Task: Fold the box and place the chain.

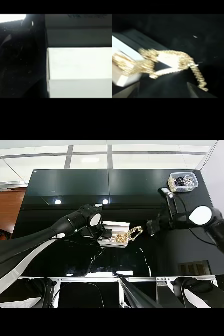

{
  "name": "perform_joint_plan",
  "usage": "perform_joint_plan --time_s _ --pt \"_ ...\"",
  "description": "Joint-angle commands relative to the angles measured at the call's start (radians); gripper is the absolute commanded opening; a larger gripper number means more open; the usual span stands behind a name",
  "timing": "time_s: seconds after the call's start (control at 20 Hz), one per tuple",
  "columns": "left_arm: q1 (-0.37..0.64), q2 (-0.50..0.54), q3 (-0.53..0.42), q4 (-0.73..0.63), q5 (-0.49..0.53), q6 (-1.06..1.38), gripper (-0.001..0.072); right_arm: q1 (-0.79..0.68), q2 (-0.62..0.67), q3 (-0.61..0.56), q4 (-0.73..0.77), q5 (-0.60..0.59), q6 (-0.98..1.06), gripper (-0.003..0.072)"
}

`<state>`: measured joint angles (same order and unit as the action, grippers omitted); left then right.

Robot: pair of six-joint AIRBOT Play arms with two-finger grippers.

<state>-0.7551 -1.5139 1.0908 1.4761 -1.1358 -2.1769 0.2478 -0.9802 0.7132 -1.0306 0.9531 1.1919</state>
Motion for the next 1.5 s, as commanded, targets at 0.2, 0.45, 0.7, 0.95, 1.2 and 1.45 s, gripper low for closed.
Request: perform_joint_plan --time_s 0.2,0.45,0.7,0.95,1.2,1.45 --pt "0.0 0.0 0.001 0.0 0.0 0.0 0.0028 0.093 -0.06 -0.14 0.067 -0.223 -0.917 0.072" --pt "0.0 0.0 0.001 0.0 0.003 0.0 0.0029 0.085 -0.193 -0.14 0.421 -0.205 -1.403 0.072" --pt "0.0 0.0 0.001 -0.001 -0.001 0.0 0.0028 0.084 -0.259 -0.123 0.452 -0.258 -1.491 0.072" --pt "0.0 0.0 0.001 -0.001 -0.001 0.0 0.0028 0.103 -0.315 -0.102 0.498 -0.266 -1.505 0.072" --pt "0.0 0.0 0.001 -0.001 -0.001 0.0 0.0028 0.103 -0.328 -0.102 0.419 -0.259 -1.43 0.072" --pt "0.0 0.0 0.001 -0.001 0.0 0.0 0.0028 0.103 -0.328 -0.102 0.42 -0.258 -1.365 0.0099"
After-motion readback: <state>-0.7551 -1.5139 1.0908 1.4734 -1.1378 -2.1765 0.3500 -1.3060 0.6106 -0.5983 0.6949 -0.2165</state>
